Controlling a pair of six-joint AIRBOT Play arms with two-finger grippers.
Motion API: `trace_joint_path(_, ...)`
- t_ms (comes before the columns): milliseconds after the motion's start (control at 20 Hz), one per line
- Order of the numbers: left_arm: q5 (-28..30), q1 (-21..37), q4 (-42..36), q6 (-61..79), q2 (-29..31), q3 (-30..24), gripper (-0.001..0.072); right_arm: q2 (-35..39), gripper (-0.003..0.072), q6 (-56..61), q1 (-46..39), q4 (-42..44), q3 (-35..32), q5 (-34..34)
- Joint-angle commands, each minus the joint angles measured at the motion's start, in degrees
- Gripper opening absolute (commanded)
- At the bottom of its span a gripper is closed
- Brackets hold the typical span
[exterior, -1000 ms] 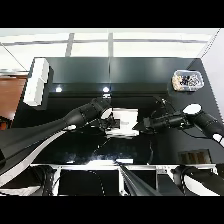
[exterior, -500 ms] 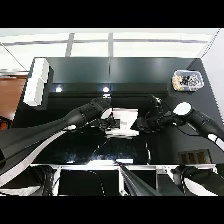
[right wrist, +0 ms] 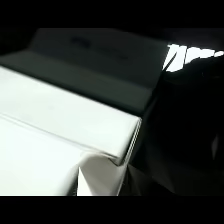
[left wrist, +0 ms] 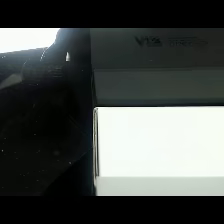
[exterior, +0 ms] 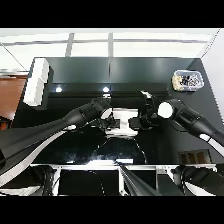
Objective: Fold the box and place the chain.
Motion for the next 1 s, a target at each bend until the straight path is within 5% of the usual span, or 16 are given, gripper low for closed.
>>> trace_joint_path(0,-0.04,0.02,0.00,-0.07,-0.04,0.02,0.0027,-1.97,0.0336,9.57,4.55,-5.68,3.19,1.73)
trace_joint_path(950,0.00,0.00,-0.02,-0.07,-0.04,0.02,0.0027,-8.98,0.0308,23.50,8.28,-15.93,6.21,6.64)
